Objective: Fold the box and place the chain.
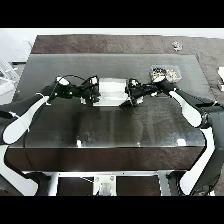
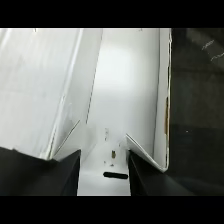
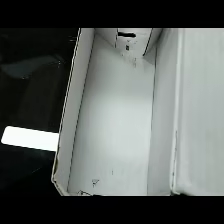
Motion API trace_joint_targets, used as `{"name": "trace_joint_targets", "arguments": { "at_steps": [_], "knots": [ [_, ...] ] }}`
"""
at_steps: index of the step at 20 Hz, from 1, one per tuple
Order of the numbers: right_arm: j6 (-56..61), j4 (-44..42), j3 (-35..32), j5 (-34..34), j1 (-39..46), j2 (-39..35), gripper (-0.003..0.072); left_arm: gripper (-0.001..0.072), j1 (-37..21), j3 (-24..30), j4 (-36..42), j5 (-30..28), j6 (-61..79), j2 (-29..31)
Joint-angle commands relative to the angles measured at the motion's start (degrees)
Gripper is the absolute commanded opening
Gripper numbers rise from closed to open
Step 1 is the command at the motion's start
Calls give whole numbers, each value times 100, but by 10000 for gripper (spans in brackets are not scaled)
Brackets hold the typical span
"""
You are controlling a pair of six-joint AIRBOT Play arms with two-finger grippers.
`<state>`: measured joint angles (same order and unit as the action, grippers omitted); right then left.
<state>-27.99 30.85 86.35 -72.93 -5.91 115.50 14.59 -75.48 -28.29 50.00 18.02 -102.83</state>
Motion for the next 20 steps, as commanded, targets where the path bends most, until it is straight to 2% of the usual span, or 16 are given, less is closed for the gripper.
{"name": "trace_joint_targets", "arguments": {
  "at_steps": [1,8,10,16,18,20],
  "knots": [
    [-7,4,-2,-17,-9,2,581,349,-2,-319,22,243,50,-151],
    [-4,4,-2,-17,-7,2,581,363,-2,-369,4,323,50,-199],
    [-4,4,-2,-17,-9,2,581,501,0,-369,2,323,46,-271],
    [-4,4,-2,-17,-7,2,581,501,0,-372,9,85,48,-339],
    [-4,4,-2,-17,-9,2,581,719,0,-372,9,15,-2,-339],
    [-4,4,-2,-17,-7,2,581,719,0,-372,11,-111,7,-339]
  ]
}}
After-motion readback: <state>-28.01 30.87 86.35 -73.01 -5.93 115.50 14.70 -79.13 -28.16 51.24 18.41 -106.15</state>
